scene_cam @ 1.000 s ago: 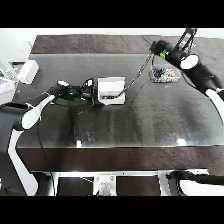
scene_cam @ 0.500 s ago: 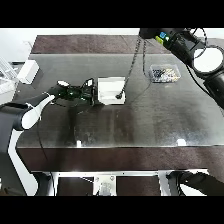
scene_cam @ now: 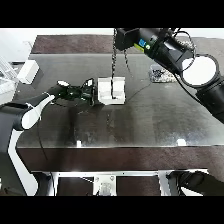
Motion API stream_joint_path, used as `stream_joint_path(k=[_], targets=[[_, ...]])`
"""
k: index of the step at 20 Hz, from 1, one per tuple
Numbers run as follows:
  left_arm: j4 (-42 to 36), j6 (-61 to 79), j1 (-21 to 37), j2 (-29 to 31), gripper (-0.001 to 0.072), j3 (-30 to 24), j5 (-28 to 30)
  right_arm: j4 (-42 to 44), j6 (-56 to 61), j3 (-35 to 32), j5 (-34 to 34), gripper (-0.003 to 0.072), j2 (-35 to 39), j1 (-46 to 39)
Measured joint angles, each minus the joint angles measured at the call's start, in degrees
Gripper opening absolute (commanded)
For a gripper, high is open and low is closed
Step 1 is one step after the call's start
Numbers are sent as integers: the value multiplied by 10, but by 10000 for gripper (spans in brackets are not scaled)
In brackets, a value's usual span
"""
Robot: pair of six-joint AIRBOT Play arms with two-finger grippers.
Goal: Fold the box and place the chain.
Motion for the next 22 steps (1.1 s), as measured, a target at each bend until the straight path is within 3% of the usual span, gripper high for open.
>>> stream_joint_path(k=[4,10,22], targets=[[0,0,0,0,524,0,0,2,15,-12,2,1,-14,11],[0,0,0,0,524,0,0,2,56,-83,-12,1,-29,15],[0,0,0,0,524,0,0,2,106,-180,-32,1,-117,10]])
